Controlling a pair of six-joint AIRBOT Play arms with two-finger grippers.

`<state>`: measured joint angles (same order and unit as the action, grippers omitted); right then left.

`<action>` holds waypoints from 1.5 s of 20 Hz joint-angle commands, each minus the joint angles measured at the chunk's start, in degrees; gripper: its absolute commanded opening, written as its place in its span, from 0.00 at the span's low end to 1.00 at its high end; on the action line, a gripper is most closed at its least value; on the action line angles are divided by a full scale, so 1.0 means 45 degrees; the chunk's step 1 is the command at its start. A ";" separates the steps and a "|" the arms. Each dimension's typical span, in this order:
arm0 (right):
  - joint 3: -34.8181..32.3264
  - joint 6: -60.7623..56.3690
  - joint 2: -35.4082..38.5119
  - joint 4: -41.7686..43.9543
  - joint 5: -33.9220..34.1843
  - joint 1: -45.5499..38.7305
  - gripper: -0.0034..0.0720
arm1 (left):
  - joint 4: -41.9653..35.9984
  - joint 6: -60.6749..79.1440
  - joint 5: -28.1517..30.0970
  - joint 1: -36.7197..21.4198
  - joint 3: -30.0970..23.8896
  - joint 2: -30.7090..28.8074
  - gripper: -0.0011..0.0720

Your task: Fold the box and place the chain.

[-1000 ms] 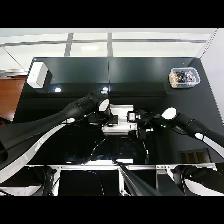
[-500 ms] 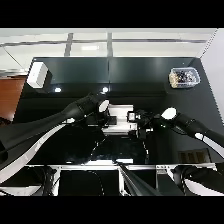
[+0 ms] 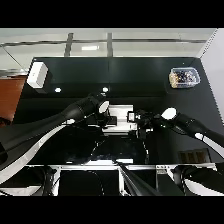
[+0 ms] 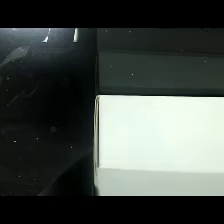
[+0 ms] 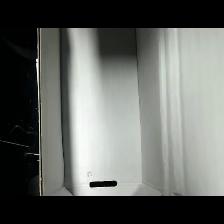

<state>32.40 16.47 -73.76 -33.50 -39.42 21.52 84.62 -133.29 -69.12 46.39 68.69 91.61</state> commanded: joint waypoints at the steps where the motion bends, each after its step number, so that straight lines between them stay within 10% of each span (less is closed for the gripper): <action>1: 0.0000 0.0000 0.0000 0.0000 0.0005 0.0005 0.29 | -0.0010 -0.0005 0.0262 0.0010 -0.0005 0.0000 0.04; 18: 0.0000 -0.0015 0.0000 0.0010 -0.0010 0.0005 0.29 | -0.0005 0.0044 0.0325 -0.0005 0.0005 -0.0005 0.05; 19: 0.0005 -0.0107 0.0000 0.0010 0.0010 0.0010 0.35 | -0.0005 0.0049 0.0296 -0.0005 0.0005 0.0000 0.05; 21: 0.0015 -0.1049 0.0024 0.0044 0.0034 0.0005 0.99 | -0.0005 0.0049 0.0301 -0.0005 0.0005 0.0000 0.05; 30: 0.0034 -0.4187 0.2890 -0.3400 -0.2365 -0.0573 0.98 | -0.0005 0.0248 0.0219 -0.0005 0.0005 -0.0005 0.05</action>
<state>32.49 1.23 -64.34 -44.69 -47.40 20.21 84.42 -132.75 -67.29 46.39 68.71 91.59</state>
